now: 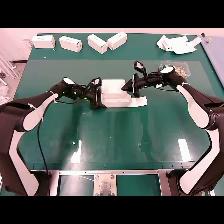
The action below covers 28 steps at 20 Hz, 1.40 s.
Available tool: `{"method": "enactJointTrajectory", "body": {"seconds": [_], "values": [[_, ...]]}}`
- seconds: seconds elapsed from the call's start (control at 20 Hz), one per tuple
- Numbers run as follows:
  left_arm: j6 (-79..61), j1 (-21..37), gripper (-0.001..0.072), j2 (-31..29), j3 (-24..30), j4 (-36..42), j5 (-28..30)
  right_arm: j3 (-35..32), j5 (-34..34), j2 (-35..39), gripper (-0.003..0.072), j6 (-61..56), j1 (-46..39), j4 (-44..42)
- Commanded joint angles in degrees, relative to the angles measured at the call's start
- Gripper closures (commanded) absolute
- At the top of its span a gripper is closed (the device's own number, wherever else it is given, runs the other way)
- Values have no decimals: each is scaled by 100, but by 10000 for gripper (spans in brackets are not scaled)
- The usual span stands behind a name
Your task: Fold the box and place the chain.
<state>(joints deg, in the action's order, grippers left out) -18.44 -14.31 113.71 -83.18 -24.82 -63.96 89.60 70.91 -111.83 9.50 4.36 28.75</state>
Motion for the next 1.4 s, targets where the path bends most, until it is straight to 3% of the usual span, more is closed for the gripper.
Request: {"method": "enactJointTrajectory", "body": {"seconds": [0.0, 0.25, 0.5, 0.8, 0.85, 0.9, 0.95, 1.35], "values": [[0, 7, 125, -2, 2, 0, 4, 28, -2, -57, 675, -7, -4, 153], [0, 7, 125, -2, 2, -2, 4, 205, 20, 87, 676, -131, -7, 149], [0, 7, 125, -2, 2, 0, 4, 157, 74, 898, 680, -654, -162, 522], [0, 7, 125, -2, 2, -2, 4, -1071, 66, 2107, 674, -754, -409, 1051], [0, 7, 125, -2, 2, -2, 7, -1233, 66, 2146, 520, -754, -450, 1196], [0, 7, 125, -2, 2, -2, 7, -1388, 57, 2135, 205, -713, -501, 1272], [0, 7, 124, -2, 2, -2, 4, -1521, 55, 2114, 134, -603, -529, 1266], [0, 7, 124, -2, 2, -2, 4, -1738, -94, 1558, 134, 186, -503, 1174]]}}
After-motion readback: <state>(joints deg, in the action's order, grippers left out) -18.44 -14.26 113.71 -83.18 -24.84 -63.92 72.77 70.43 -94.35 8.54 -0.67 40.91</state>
